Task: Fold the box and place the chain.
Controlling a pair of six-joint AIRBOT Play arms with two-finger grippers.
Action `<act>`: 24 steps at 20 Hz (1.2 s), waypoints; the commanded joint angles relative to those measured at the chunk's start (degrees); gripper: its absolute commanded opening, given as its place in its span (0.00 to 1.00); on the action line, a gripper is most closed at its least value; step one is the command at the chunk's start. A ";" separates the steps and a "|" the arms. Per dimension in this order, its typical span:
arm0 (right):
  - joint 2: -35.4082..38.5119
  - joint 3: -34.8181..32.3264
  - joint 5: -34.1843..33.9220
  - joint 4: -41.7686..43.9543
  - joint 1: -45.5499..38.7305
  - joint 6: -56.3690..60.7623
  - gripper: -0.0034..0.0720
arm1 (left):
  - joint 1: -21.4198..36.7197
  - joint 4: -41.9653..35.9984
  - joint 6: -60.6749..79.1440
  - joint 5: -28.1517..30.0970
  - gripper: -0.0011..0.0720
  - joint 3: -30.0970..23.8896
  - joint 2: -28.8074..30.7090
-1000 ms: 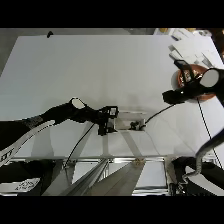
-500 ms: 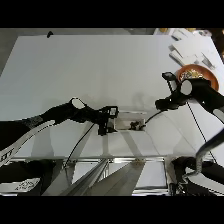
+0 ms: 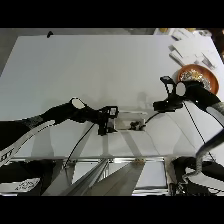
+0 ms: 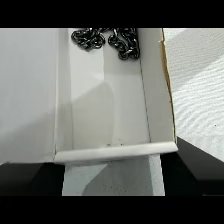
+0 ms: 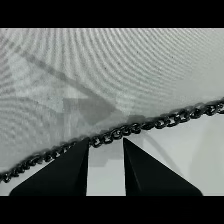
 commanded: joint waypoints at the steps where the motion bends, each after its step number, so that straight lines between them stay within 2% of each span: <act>1: -1.51 -0.11 1.25 1.95 0.07 1.75 0.25 | 0.04 0.00 0.04 0.02 0.55 0.00 0.02; 2: -1.68 -0.11 1.36 2.91 0.07 1.70 0.21 | 0.04 0.00 0.02 0.00 0.55 0.00 0.02; 3: -1.57 -0.11 1.33 3.58 0.07 1.25 0.09 | 0.04 0.00 0.02 0.00 0.55 0.00 0.02; 4: -1.33 -0.11 1.40 3.69 0.07 0.52 0.06 | 0.04 0.00 0.02 0.00 0.55 0.00 0.02; 7: 2.51 -0.11 3.08 3.54 0.07 -2.27 0.06 | 0.04 0.00 0.02 0.02 0.55 0.00 0.02; 13: 23.65 -0.11 8.28 7.37 0.07 -5.97 0.06 | 0.04 0.00 0.04 0.02 0.55 0.00 0.02; 18: 38.84 -0.11 11.63 20.98 0.07 -9.88 0.06 | 0.04 0.00 0.02 0.02 0.55 0.00 0.02; 21: 42.91 -0.11 11.30 29.53 0.09 -10.47 0.06 | 0.04 0.00 0.02 0.02 0.55 0.00 0.02; 24: 43.39 -0.11 9.73 36.74 0.33 -13.00 0.06 | 0.04 0.00 0.02 0.02 0.55 0.00 0.02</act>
